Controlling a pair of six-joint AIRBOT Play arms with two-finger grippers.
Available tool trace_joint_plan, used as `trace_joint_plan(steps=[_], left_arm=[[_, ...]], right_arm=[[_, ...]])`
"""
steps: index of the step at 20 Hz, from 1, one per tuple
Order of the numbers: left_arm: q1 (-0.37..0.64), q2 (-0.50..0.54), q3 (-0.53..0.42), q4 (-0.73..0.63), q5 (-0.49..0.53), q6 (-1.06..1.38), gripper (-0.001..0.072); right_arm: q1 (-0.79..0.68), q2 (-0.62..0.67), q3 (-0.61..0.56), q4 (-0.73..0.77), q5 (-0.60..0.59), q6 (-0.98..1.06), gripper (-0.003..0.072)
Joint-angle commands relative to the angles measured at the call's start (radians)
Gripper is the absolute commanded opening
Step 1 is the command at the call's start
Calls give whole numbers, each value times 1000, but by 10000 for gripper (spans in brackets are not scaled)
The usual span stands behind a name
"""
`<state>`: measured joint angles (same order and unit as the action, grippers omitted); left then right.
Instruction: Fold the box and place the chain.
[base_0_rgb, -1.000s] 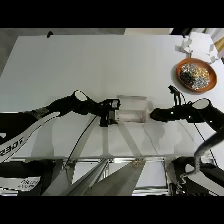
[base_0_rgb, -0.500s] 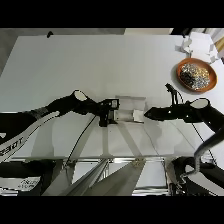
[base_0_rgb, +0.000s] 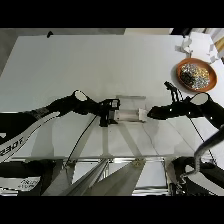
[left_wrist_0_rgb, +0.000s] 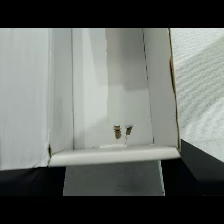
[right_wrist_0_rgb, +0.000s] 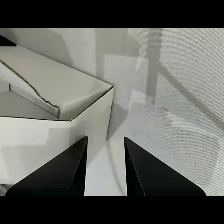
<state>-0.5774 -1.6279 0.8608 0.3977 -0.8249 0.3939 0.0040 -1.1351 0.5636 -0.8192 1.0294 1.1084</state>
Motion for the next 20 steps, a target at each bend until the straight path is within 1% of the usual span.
trace_joint_plan(steps=[1, 6, 7, 15, 16, 17, 18, 20], left_arm=[[0, 0, 0, 2, -2, 2, 32], [0, 0, 0, 2, -2, 2, 32], [0, 0, 0, 2, -2, 2, 32], [0, 0, 0, 3, -2, 2, 32], [0, 0, 0, 2, -2, 2, 32], [0, 0, 0, 2, -2, 2, 32], [0, 0, 0, 2, -2, 2, 32], [0, 0, 0, 2, -2, 2, 32]], right_arm=[[0, 1, 37, -25, 49, 21, 245], [0, 1, 37, -11, 111, 45, 251], [0, 1, 37, -11, 119, 47, 270], [1, 1, 45, -11, 135, 100, 277], [1, 1, 49, -11, 135, 101, 314], [7, 1, 52, -14, 134, 104, 404], [19, 1, 55, -23, 131, 105, 450], [67, 0, 63, -61, 104, 130, 457]])
